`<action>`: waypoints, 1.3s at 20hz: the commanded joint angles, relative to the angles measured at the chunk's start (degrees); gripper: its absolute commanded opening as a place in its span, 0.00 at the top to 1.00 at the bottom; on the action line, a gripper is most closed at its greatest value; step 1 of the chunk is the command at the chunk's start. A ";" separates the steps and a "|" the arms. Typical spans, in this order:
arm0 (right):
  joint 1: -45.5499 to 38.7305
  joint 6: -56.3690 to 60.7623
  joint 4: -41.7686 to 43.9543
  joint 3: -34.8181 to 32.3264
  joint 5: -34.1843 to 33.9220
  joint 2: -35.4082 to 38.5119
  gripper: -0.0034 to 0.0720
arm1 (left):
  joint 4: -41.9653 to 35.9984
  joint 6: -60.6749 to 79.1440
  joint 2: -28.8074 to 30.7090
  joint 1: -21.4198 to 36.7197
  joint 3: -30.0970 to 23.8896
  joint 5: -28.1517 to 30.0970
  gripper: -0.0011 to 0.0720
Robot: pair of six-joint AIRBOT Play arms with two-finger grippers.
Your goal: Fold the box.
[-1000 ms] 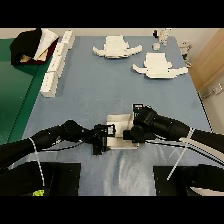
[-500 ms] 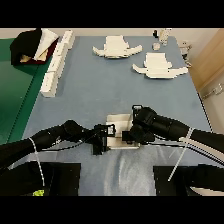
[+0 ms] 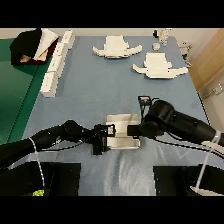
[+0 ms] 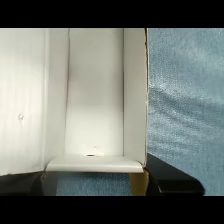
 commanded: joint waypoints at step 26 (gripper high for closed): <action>-39.58 -92.28 62.60 6.51 -14.25 -22.73 0.95 | 0.00 0.02 0.04 0.02 0.04 -0.02 0.36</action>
